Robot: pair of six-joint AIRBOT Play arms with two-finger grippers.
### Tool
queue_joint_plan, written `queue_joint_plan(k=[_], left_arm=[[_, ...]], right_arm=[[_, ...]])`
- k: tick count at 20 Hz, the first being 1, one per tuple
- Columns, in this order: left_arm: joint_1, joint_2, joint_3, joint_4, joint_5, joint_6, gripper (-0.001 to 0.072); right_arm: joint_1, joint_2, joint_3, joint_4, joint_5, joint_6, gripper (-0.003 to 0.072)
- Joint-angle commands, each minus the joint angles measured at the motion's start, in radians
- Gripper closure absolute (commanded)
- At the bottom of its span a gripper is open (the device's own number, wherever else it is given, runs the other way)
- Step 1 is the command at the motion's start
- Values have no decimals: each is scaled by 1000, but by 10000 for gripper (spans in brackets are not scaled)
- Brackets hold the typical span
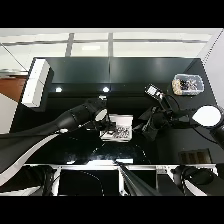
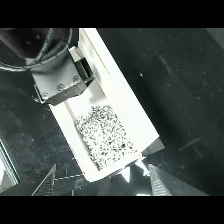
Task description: Fold the box and place the chain.
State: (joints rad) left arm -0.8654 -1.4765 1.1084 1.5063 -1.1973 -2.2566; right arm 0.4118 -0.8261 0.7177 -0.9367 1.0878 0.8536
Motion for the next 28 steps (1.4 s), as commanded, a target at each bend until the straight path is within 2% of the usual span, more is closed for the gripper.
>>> queue_joint_plan(k=[1, 2, 4, 6, 8, 10, 12, 15, 17, 18, 20, 22, 23, 24, 27, 28], left_arm=[[1, 40, 24, 8, -50, 173, 24], [1, 62, 24, 4, -76, 238, 24], [11, 127, 24, -2, -197, 395, 23], [48, 208, 24, 55, -277, 499, 24], [144, 291, 24, 58, -270, 573, 24], [281, 367, 21, 30, -229, 608, 23], [443, 447, -18, -112, -116, 675, 24], [670, 563, -204, -520, 61, 1038, 24], [769, 596, -360, -808, 57, 1416, 24], [793, 595, -425, -857, 61, 1520, 23], [804, 589, -518, -857, 161, 1551, 22], [797, 575, -557, -863, 187, 1563, 4], [780, 561, -563, -854, 192, 1648, 0], [755, 544, -564, -842, 191, 1771, -2], [635, 466, -562, -838, 191, 2348, 7], [594, 424, -552, -838, 207, 2446, 6]], right_arm=[[0, 1, 1, -12, 0, 7, 10], [-1, 1, 1, -27, 0, 8, 10], [-1, 1, 1, -76, -2, 48, 9], [-1, 1, 1, -143, 1, 110, 10], [-1, 1, 1, -203, 2, 165, 10], [-1, 1, 1, -228, 5, 194, 9], [0, 1, 1, -228, 8, 215, 10], [0, 1, 0, -228, 8, 228, 10], [0, 1, 0, -228, 8, 228, 10], [0, 1, 0, -227, 8, 228, 10], [0, 1, 0, -228, 3, 228, 10], [0, 1, 0, -227, -3, 228, 10], [0, 1, 0, -227, -11, 228, 10], [0, 1, 0, -227, -21, 228, 10], [0, 1, 0, -227, -63, 228, 9], [0, 1, 0, -227, -71, 228, 9]])
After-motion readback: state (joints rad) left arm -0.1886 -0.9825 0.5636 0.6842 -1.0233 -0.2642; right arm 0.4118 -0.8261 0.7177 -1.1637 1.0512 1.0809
